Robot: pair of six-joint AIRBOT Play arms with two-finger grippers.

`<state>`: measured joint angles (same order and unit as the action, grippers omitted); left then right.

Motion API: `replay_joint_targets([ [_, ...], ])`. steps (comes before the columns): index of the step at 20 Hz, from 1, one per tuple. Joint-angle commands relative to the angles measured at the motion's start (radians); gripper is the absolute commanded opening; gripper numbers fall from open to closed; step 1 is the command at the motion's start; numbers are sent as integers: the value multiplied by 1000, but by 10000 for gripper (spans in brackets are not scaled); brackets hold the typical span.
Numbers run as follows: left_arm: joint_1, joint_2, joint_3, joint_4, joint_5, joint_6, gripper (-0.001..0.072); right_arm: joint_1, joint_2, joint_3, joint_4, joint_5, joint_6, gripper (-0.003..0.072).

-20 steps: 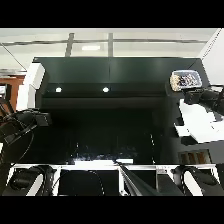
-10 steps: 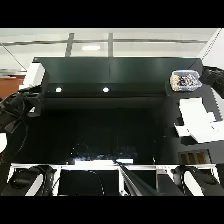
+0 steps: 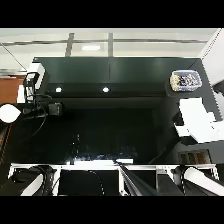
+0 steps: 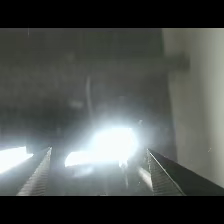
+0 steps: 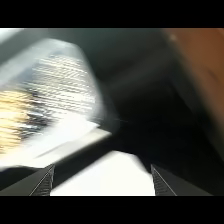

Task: Fold the box and place the chain.

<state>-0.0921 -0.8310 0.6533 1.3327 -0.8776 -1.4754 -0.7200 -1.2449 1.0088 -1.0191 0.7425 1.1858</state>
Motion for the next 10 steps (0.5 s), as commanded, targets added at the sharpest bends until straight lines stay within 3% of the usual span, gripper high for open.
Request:
replay_joint_targets([
  [1, 1, -37, 29, 26, -66, 5, 714, -174, -93, 171, -220, 243, 56, 720],
  [4, 1, -42, 29, 35, -65, 5, 713, -256, -114, 172, -296, 261, 37, 720],
  [9, 1, -43, 29, 43, -122, 5, 713, -307, -205, 177, -301, 336, -27, 720],
  [10, 1, -45, 29, 43, -117, 5, 713, -309, -240, 188, -294, 357, -27, 663],
])
